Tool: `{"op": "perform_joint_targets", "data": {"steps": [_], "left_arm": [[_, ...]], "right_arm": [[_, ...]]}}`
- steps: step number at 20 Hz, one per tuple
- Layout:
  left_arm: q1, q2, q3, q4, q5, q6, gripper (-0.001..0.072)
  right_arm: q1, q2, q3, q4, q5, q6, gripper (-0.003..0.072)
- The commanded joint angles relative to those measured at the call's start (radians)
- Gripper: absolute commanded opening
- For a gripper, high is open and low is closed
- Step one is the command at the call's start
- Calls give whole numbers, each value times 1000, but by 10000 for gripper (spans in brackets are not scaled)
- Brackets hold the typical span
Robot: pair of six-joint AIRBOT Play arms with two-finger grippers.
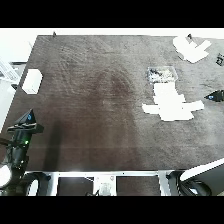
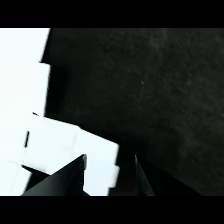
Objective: Fold the box and place the chain.
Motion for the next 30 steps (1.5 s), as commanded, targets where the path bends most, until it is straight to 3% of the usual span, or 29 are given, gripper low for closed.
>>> {"op": "perform_joint_targets", "data": {"steps": [1, 14, 24, 30], "left_arm": [[0, 0, 0, 0, 0, 0, 23], [0, 0, 0, 0, 0, 0, 22], [0, 0, 0, 0, 0, 0, 22], [0, 0, 0, 0, 0, 0, 22]], "right_arm": [[-16, -29, 30, -50, 23, 16, 378], [6, -112, 17, 23, 162, 24, 386], [43, -122, -32, 27, 198, -30, 386], [50, -142, -32, 129, 208, -30, 384]]}}
